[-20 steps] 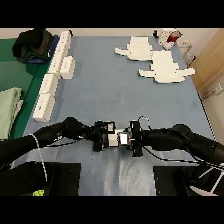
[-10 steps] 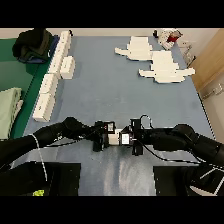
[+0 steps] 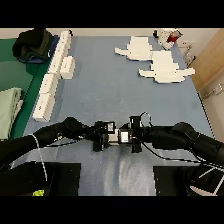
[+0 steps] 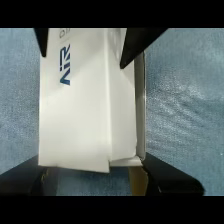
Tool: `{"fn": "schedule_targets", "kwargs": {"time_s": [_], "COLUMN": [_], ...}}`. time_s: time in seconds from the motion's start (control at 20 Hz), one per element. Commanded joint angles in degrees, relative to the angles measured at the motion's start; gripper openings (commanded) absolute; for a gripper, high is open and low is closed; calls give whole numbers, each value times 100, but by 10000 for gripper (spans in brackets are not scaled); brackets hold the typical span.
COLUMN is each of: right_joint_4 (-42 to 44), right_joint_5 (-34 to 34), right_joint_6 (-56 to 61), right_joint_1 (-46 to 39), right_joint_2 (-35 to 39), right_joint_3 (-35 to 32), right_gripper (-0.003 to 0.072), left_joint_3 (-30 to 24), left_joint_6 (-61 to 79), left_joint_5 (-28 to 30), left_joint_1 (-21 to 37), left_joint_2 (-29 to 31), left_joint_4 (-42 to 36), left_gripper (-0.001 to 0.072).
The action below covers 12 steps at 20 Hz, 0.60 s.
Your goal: Fold the box.
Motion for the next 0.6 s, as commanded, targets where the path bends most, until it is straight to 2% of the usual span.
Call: {"fn": "schedule_targets", "kwargs": {"time_s": [0.0, 0.05, 0.15, 0.25, 0.55], "right_joint_4": [111, 195, 302, 361, 706], "right_joint_5": [4, -28, -114, -199, -354], "right_joint_6": [15, 15, 15, 17, 15], "right_joint_1": [2, 2, 2, 4, 11], "right_joint_2": [-122, -144, -164, -166, -282], "right_joint_3": [4, 2, 2, 0, -68], "right_gripper": [322, 277, 272, 210, 211], "left_joint_3": [4, 4, 4, 4, 4], "left_joint_6": [4, 4, 4, 4, 4], "left_joint_5": [2, 2, 2, 2, 2], "left_joint_1": [2, 2, 2, 2, 2], "left_joint_2": [0, 0, 0, 0, 0], "left_joint_4": [4, 7, 4, 7, 7], "left_gripper": [404, 403, 404, 404, 404]}}
